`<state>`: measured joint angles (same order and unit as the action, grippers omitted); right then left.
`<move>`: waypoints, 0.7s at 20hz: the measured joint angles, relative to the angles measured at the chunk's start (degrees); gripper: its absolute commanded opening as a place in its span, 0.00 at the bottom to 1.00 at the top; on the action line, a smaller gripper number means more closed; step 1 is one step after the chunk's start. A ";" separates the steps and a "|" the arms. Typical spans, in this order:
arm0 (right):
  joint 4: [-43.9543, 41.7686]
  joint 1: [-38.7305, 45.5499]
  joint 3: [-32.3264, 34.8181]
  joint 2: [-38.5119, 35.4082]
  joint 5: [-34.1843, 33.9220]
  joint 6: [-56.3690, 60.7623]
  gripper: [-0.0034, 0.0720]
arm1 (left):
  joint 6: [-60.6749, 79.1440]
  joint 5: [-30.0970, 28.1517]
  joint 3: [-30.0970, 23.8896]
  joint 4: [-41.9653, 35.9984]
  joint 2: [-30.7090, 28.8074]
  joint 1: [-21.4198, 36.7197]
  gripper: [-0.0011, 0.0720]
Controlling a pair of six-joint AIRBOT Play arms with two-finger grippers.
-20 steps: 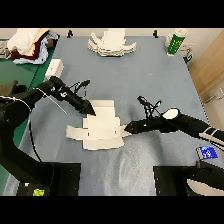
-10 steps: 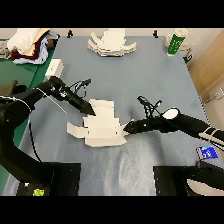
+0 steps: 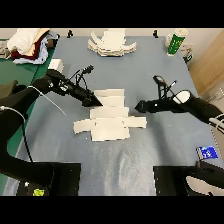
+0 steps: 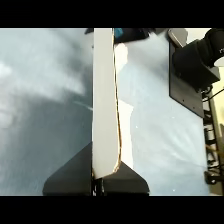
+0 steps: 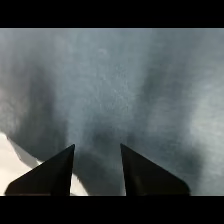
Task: Fold the box.
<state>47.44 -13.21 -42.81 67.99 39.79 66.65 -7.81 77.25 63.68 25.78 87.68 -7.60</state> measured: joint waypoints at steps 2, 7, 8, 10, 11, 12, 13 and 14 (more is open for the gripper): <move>1.33 2.16 -4.17 -0.15 2.80 2.93 0.10 | 4.59 -2.05 -2.82 -2.16 -3.61 -1.55 0.03; 2.71 4.11 -8.61 -0.24 5.53 7.19 0.07 | 17.79 -14.32 -16.41 -6.62 -15.58 -7.32 0.03; 2.78 4.09 -8.92 -0.26 5.51 7.61 0.07 | 20.59 -17.38 -19.12 -7.26 -17.64 -8.52 0.03; 2.97 3.58 -9.29 -0.24 5.20 8.22 0.07 | 24.48 -21.66 -23.08 -9.31 -19.87 -10.38 0.03; 2.97 3.19 -9.42 -0.24 4.83 8.37 0.07 | 25.66 -23.30 -24.33 -10.47 -20.20 -11.04 0.03; 2.97 2.82 -9.49 -0.20 4.48 8.55 0.07 | 26.64 -24.85 -25.33 -11.39 -20.20 -11.56 0.04; 3.04 2.47 -9.53 -0.17 4.11 8.59 0.07 | 27.39 -25.88 -25.97 -11.96 -19.96 -11.96 0.04; 3.10 2.08 -9.60 -0.17 3.67 8.79 0.07 | 27.91 -26.84 -26.49 -12.39 -19.52 -12.26 0.04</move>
